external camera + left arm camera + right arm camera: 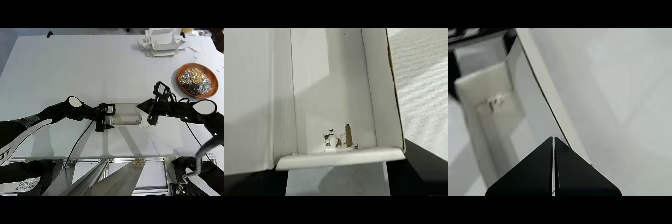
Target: Fold the box and place the chain.
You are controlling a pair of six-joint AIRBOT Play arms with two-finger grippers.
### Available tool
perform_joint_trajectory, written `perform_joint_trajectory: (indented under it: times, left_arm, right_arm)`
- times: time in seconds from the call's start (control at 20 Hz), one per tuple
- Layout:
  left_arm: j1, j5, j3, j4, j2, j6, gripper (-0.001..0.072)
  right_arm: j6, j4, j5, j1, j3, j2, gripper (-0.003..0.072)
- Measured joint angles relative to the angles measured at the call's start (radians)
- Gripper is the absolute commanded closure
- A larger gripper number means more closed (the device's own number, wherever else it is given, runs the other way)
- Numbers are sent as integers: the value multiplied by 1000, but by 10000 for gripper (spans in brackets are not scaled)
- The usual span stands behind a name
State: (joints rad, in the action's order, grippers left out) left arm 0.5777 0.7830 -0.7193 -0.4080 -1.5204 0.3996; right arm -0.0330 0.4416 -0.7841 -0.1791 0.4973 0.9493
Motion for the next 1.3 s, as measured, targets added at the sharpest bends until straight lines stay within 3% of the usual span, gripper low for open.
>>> perform_joint_trajectory:
  times: [0.2, 0.55, 0.75, 0.95, 1.1, 1.25, 1.3]
  left_arm:
    - [0, 0, 0, 0, 0, 0, 437]
    - [0, 0, 0, 1, 0, -2, 437]
    - [0, 0, 0, 0, 0, 0, 437]
    - [0, 0, 0, 0, 0, 1, 437]
    - [0, 0, 0, 0, 0, 1, 437]
    - [0, 0, 0, 0, 0, 1, 437]
    - [0, 0, 0, 0, 0, 1, 437]
  right_arm:
    - [-48, -99, 124, 0, 0, 142, 668]
    - [-117, -124, 178, -1, 1, 235, 668]
    - [-207, -119, 163, 0, 4, 196, 668]
    - [-240, -107, 132, 1, 14, 55, 668]
    - [-248, 50, 78, 1, 17, -67, 668]
    - [-251, 348, -43, 1, 18, -134, 667]
    - [-252, 443, -90, -1, 18, -145, 618]
